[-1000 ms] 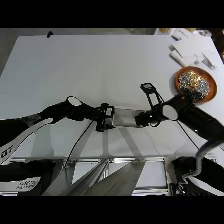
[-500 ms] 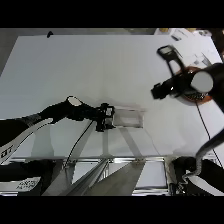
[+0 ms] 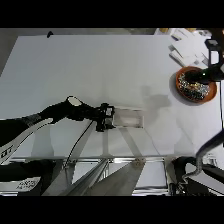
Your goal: Fold the box and place the chain.
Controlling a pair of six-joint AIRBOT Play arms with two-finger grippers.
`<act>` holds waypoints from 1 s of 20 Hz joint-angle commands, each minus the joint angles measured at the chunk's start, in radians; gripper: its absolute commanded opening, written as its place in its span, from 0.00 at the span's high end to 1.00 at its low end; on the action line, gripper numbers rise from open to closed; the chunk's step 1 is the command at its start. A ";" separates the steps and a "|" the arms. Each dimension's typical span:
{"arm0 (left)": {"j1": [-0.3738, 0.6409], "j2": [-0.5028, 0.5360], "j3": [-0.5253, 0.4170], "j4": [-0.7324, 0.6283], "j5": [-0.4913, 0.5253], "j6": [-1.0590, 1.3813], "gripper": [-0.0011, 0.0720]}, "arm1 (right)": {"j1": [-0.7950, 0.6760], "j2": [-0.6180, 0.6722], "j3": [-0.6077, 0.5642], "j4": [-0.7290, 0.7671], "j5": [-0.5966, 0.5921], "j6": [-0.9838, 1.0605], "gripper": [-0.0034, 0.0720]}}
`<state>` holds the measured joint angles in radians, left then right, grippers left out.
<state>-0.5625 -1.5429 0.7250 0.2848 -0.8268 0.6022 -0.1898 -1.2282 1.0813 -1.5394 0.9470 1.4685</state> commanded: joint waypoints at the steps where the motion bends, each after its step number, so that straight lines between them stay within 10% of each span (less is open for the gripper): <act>1: 0.000 0.000 0.000 0.000 0.000 0.000 0.89 | -0.079 -0.048 0.002 0.026 -0.053 -0.003 0.57; 20: 0.000 0.000 0.000 0.000 0.000 0.000 0.89 | -0.167 -0.258 0.001 0.022 0.045 0.003 0.64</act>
